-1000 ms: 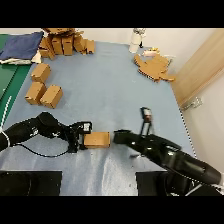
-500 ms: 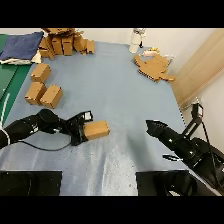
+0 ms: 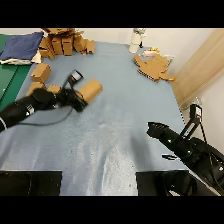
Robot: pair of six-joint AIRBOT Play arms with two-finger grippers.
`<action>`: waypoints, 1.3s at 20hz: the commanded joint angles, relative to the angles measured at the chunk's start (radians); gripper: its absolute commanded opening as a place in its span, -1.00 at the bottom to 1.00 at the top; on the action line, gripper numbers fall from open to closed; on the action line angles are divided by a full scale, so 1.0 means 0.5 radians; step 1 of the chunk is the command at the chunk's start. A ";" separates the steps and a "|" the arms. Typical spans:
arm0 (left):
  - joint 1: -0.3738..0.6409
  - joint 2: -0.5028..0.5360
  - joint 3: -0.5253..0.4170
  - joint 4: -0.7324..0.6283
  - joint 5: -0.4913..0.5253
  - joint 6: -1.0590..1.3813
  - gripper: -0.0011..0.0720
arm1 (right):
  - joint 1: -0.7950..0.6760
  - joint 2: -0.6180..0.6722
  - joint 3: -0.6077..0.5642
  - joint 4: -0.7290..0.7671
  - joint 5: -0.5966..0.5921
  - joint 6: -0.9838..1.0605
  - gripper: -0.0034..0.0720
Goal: Fold the box.
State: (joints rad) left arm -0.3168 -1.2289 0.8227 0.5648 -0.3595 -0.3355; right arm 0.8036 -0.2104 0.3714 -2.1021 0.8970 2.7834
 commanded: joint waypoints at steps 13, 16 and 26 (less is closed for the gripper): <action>0.828 -1.120 1.492 0.851 -0.625 -1.051 -0.94 | -0.001 -0.428 0.001 -0.008 -0.205 0.058 -0.91; 0.829 -1.170 1.492 0.937 -0.579 -1.051 -0.60 | -0.001 -0.507 0.001 -0.008 -0.256 0.058 -0.91; 0.891 -1.154 1.641 0.954 -0.825 -1.314 0.96 | -0.001 -0.536 0.003 0.009 -0.279 0.058 -0.91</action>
